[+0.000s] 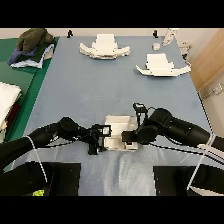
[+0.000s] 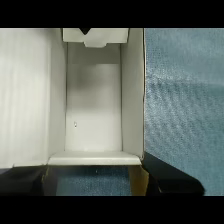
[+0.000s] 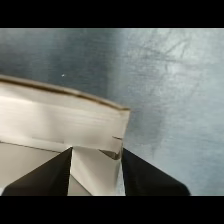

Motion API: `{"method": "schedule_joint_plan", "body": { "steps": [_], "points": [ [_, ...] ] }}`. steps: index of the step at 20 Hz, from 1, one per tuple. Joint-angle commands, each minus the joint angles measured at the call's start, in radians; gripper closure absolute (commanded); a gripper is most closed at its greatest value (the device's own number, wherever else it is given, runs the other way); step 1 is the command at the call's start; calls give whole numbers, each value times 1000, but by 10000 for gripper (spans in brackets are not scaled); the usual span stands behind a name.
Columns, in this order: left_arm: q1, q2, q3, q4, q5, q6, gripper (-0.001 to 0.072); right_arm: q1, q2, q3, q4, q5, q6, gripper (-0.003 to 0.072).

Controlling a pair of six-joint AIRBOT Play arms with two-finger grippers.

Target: Fold the box.

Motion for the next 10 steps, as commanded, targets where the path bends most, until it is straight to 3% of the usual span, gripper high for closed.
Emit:
{"method": "schedule_joint_plan", "body": {
  "steps": [1,5,7,8,9,10],
  "points": [
    [1,1,1,0,0,0,198,52,-75,58,-124,-93,163,245],
    [1,1,1,0,0,0,199,52,-127,76,-124,-93,186,247],
    [1,1,1,0,0,0,198,52,-129,76,-124,-96,192,291],
    [1,1,1,0,0,0,198,52,-128,76,-124,-97,192,436],
    [1,1,1,0,0,0,198,52,-128,76,-124,-98,191,632],
    [1,1,1,0,0,0,198,52,-128,76,-124,-98,191,686]
  ]
}}
